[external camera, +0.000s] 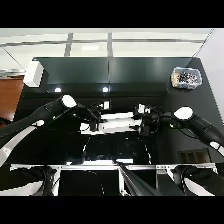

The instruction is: Fold the box and place the chain.

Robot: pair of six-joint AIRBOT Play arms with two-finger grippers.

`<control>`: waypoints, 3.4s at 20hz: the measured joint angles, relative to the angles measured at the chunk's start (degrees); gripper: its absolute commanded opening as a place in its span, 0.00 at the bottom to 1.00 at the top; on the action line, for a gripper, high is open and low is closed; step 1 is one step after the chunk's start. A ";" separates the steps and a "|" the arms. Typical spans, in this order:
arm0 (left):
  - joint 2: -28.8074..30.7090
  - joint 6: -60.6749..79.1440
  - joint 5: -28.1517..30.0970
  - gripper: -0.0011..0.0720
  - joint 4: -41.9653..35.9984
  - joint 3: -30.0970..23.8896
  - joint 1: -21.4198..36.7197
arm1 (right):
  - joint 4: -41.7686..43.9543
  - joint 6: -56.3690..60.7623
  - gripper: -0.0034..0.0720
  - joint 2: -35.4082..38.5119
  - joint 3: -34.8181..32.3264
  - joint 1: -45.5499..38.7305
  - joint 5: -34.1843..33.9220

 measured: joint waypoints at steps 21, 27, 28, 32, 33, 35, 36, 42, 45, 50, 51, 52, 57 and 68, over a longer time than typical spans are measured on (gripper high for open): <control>0.07 1.51 -1.01 0.05 -0.11 0.00 -0.02 | -5.20 -1.01 0.87 -8.26 -0.17 4.11 -0.24; 0.07 1.51 -0.90 0.05 -0.13 0.00 -0.02 | -5.38 -0.63 0.87 -8.98 -0.17 4.13 -0.76; 0.07 1.51 -0.90 0.05 -0.15 0.00 -0.02 | -5.60 -0.22 0.87 -9.05 -0.17 4.20 -1.05; 0.07 1.51 -0.90 0.05 -0.15 0.00 -0.02 | -6.67 1.33 0.87 -9.20 -0.15 4.83 -1.95; 0.09 1.51 -0.85 0.05 -0.15 0.00 -0.02 | -6.95 1.81 0.87 -9.22 -0.11 5.03 -2.23; 0.09 1.51 -0.85 0.05 -0.15 0.00 -0.02 | -7.34 2.38 0.87 -9.27 -0.11 5.16 -2.64; 0.09 1.51 -0.85 0.05 -0.15 0.00 -0.02 | -7.52 2.64 0.87 -9.27 -0.11 5.25 -2.73; 0.09 1.55 -0.68 0.05 -0.15 0.00 -0.02 | -7.98 3.30 0.69 -9.33 -0.13 5.38 -3.32; 0.13 1.46 -0.79 0.23 -0.15 0.00 -0.02 | -8.13 3.32 0.69 -9.31 -0.17 5.38 -3.34; 3.50 0.02 -1.14 0.75 0.07 0.26 1.29 | -8.24 3.32 0.69 -9.31 -0.17 5.38 -3.37; 5.16 -0.55 -1.57 0.75 1.22 0.33 1.90 | -8.24 3.32 0.66 -9.33 -0.17 5.38 -3.37; 7.23 -1.22 -2.40 0.75 3.26 0.37 2.51 | -8.24 3.32 0.48 -9.33 -0.17 5.38 -3.37; 17.59 -15.15 -9.05 0.05 18.49 0.42 4.26 | -8.28 3.32 0.37 -9.33 -0.17 5.38 -3.34; 12.15 -20.52 -2.71 0.05 -14.53 -4.70 1.40 | -8.28 3.32 0.37 -9.33 -0.17 5.38 -3.30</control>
